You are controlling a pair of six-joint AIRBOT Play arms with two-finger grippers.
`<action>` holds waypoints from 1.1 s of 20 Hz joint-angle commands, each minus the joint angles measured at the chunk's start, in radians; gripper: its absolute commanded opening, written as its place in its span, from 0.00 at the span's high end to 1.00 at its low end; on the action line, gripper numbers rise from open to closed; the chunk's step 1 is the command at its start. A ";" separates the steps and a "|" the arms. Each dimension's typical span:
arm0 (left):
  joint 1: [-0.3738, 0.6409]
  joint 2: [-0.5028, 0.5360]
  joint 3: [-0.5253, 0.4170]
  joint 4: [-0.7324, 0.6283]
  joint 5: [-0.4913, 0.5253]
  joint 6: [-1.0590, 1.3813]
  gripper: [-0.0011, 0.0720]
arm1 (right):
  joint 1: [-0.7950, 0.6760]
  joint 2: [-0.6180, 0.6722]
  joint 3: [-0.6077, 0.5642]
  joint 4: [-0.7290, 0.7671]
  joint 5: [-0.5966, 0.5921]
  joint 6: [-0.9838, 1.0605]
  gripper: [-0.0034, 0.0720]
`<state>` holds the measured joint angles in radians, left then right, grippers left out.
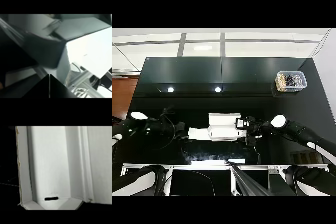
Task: Fold the box and place the chain.
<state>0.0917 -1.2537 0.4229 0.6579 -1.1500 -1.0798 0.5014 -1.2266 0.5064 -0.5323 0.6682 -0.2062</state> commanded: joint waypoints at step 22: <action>-0.562 0.124 0.180 0.152 0.300 -0.217 0.03 | 0.000 0.000 0.000 0.000 0.000 0.000 0.54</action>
<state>-0.3355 -1.1484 0.5961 0.7074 -1.0103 -1.1255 0.5014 -1.2266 0.5064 -0.5323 0.6682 -0.2066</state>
